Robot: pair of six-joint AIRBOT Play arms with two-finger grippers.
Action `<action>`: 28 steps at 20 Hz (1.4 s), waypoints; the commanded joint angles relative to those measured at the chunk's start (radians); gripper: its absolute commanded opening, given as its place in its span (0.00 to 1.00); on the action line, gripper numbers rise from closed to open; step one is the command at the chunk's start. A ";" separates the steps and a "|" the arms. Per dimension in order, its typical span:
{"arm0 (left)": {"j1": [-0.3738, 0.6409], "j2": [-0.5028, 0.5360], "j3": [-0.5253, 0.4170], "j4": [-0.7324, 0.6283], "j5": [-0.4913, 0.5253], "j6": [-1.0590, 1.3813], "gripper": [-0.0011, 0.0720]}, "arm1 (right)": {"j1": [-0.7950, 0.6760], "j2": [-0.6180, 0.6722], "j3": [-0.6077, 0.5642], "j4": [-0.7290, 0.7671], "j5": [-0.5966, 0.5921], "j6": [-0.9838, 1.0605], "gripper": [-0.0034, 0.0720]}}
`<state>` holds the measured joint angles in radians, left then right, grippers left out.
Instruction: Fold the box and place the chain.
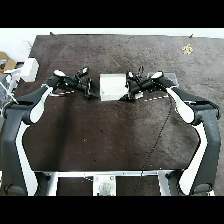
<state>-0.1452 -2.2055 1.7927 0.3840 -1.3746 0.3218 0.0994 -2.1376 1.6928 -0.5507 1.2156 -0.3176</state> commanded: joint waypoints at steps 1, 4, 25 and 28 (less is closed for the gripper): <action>0.000 -0.001 0.000 0.004 -0.018 0.000 1.00 | 0.000 0.000 0.000 0.000 0.000 0.000 0.68; 0.000 -0.001 0.000 0.002 -0.002 0.000 1.00 | 0.000 0.000 0.000 0.000 0.000 0.000 0.68; -0.086 -0.047 0.000 -0.033 0.159 0.027 1.00 | 0.000 0.000 0.000 0.000 0.000 0.000 0.68; -0.086 -0.047 0.000 -0.033 0.150 0.027 0.87 | 0.000 0.000 0.000 0.000 0.000 0.000 0.68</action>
